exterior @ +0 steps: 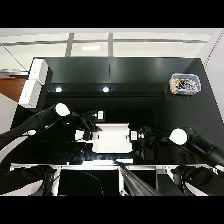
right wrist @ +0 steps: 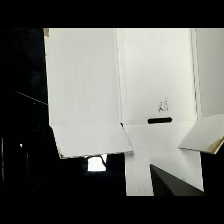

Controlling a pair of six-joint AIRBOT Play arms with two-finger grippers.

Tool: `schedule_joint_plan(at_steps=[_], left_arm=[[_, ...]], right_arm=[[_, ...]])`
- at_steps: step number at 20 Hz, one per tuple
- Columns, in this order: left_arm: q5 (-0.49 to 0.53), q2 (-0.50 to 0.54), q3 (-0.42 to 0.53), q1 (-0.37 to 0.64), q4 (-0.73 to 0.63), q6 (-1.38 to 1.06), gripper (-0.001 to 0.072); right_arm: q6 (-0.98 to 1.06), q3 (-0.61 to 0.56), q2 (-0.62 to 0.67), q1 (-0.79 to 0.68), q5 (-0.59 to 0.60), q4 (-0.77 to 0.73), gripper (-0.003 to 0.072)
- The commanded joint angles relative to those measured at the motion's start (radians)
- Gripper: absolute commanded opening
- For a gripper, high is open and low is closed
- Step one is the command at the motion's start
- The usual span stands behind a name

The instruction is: Fold the box and place the chain.

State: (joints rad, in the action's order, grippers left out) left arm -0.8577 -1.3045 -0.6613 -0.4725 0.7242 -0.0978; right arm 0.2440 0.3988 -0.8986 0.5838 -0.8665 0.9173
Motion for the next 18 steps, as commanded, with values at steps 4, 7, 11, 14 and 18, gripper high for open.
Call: schedule_joint_plan(at_steps=[4, 7, 11, 14, 18], left_arm=[[0.000, -0.001, 0.000, 0.000, 0.001, 0.000, 0.0028], [-0.001, -0.001, 0.000, 0.000, 0.001, 0.000, 0.0028], [-0.001, -0.001, 0.000, 0.000, 0.000, 0.000, 0.0028], [-0.001, -0.001, 0.000, 0.000, 0.000, 0.000, 0.0028], [-0.002, -0.001, 0.000, 0.000, 0.000, 0.001, 0.0028]], right_arm=[[-0.032, -0.002, -0.049, 0.044, 0.087, -0.053, 0.0712], [-0.040, -0.002, -0.075, 0.084, 0.089, -0.055, 0.0712], [-0.040, -0.002, -0.085, 0.131, 0.133, -0.073, 0.0711], [-0.039, 0.001, -0.085, 0.131, 0.179, -0.105, 0.0711], [-0.016, 0.049, -0.083, 0.130, 0.177, -0.089, 0.0711]])
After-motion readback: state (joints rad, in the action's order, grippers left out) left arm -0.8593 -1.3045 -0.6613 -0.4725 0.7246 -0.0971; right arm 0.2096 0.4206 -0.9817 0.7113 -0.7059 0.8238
